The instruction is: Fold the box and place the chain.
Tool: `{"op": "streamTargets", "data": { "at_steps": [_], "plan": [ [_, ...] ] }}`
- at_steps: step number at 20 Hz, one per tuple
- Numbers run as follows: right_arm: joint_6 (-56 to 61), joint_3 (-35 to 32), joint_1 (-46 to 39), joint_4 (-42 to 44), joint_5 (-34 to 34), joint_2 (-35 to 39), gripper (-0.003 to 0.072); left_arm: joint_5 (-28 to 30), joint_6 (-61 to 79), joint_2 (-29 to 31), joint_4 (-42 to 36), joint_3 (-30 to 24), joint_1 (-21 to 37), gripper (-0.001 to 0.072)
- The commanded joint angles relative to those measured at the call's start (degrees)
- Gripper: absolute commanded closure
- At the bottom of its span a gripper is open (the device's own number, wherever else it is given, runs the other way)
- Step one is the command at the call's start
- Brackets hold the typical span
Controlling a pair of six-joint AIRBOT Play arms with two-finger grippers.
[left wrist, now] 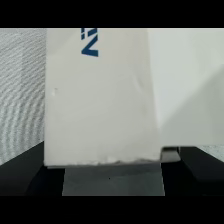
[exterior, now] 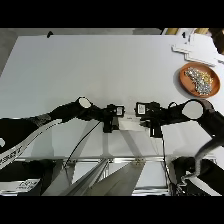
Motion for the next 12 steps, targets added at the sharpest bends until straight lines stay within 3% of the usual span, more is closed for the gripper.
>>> {"op": "streamTargets", "data": {
  "at_steps": [1, 4, 5, 12],
  "plan": [
    [4.2, -0.2, 1.0, -4.4, -4.0, 0.3, 0.0535, 0.0, 0.0, 0.0, 0.0, 0.0, 0.0, 0.0459],
    [5.3, -0.2, 1.0, -5.7, -4.9, 0.3, 0.0546, 0.0, 0.0, 0.0, 0.0, 0.0, 0.0, 0.0459],
    [5.3, -0.2, 1.0, -5.4, -5.0, 0.3, 0.0600, 0.0, 0.0, 0.0, 0.0, 0.0, 0.0, 0.0459],
    [5.6, -0.2, 1.0, -5.0, -5.5, 0.4, 0.0603, 0.0, 0.0, 0.0, 0.0, 0.0, 0.0, 0.0459]
  ]
}}
